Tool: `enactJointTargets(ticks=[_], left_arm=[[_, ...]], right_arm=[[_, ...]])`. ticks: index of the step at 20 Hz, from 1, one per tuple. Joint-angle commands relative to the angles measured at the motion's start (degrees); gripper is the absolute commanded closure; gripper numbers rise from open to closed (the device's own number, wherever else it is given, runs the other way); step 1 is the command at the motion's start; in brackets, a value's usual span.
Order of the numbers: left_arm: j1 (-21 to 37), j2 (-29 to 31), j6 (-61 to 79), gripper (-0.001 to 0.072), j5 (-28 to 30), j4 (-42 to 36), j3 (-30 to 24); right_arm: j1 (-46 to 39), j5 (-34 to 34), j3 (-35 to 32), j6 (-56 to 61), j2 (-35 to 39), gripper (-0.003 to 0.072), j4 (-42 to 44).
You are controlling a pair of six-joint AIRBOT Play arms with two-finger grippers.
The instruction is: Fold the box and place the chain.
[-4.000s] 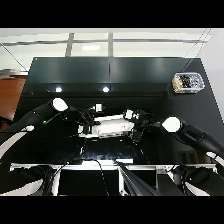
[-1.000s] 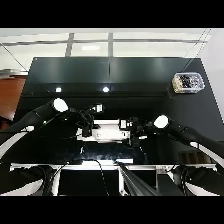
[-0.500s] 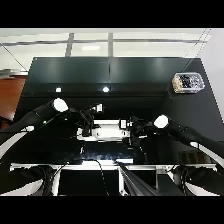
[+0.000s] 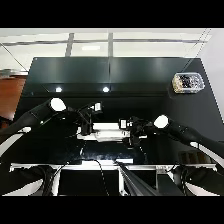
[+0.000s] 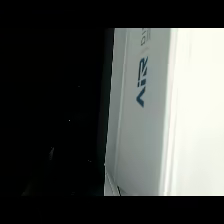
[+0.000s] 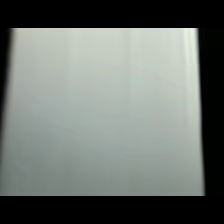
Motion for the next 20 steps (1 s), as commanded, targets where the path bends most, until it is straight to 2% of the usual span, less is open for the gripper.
enactJointTargets(ticks=[1, 4, 6, 9, 10, 11, 12, 13, 15, 17, 18, 20], left_arm=[[0.13, 3.82, -0.22, 0.0062, -0.13, 1.7, 0.07], [1.18, 9.2, -5.05, 0.0062, -0.31, 5.4, 0.07], [2.62, 13.0, -12.28, 0.0063, -2.6, 9.92, 0.07], [5.29, 18.56, -30.45, 0.0118, -5.44, 18.99, 0.07], [6.21, 19.8, -35.28, 0.0342, -7.23, 20.06, 0.07], [7.1, 20.72, -37.48, 0.0617, -10.82, 19.85, 0.04], [7.43, 21.11, -37.7, 0.0679, -15.08, 18.88, 0.04], [7.32, 21.18, -39.34, 0.068, -18.01, 16.74, -0.26], [6.97, 21.31, -41.86, 0.068, -16.17, 4.83, -3.63], [5.4, 21.31, -37.0, 0.068, -10.95, -8.33, -8.31], [4.26, 21.31, -34.05, 0.068, -7.78, -12.13, -9.94], [2.29, 21.24, -32.98, 0.0679, -0.74, -14.62, -11.13]], right_arm=[[0.07, 0.0, -0.04, 0.0, -0.04, 0.0155, 0.02], [0.07, 0.0, -0.02, 0.02, -0.04, 0.0155, 0.02], [0.07, 0.0, -0.04, 0.02, -0.04, 0.0156, 0.02], [0.07, -0.02, -0.04, 0.02, -0.04, 0.0155, 0.02], [0.07, 0.0, -0.02, 0.02, -0.04, 0.0155, 0.02], [0.07, -0.02, -0.04, 0.02, -0.04, 0.0155, 0.02], [0.07, -0.02, -0.04, 0.02, -0.04, 0.0155, 0.02], [0.07, -0.02, -0.04, 0.02, -0.04, 0.0155, 0.02], [0.07, -0.07, -0.04, 0.04, -0.04, 0.0155, 0.02], [0.07, -0.04, -0.02, 0.04, -0.04, 0.0155, 0.02], [0.07, -0.04, -0.02, 0.04, -0.04, 0.0155, 0.02], [0.07, -0.09, -0.04, 0.07, -0.04, 0.0156, 0.02]])
